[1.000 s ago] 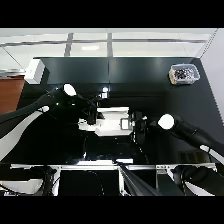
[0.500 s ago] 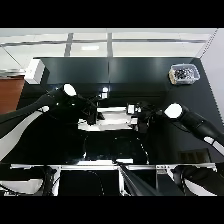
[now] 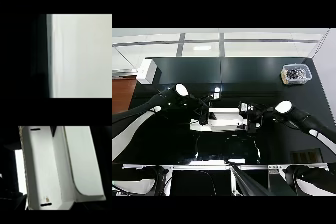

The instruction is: Fold the box and place the chain.

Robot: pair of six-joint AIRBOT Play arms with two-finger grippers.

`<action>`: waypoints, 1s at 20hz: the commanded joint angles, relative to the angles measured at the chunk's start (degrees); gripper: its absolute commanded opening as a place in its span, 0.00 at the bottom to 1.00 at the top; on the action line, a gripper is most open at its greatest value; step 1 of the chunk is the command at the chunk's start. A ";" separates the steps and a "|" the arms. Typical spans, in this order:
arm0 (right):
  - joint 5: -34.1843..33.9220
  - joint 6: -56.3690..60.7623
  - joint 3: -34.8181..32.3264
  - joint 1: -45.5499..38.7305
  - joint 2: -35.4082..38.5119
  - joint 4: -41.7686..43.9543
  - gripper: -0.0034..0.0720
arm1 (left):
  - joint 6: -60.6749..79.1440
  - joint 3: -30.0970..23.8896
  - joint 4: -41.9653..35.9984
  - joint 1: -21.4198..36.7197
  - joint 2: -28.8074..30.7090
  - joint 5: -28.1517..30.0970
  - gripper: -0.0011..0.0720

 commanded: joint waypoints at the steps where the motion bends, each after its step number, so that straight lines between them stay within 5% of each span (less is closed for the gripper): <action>1: 1.38 -3.06 0.07 -0.02 -2.64 1.60 0.98 | -0.13 0.07 -0.04 -0.02 -0.04 0.17 0.05; 20: -2.93 2.86 0.09 2.91 -5.16 -5.88 0.98 | -0.13 0.09 -0.04 -0.04 0.02 0.33 0.05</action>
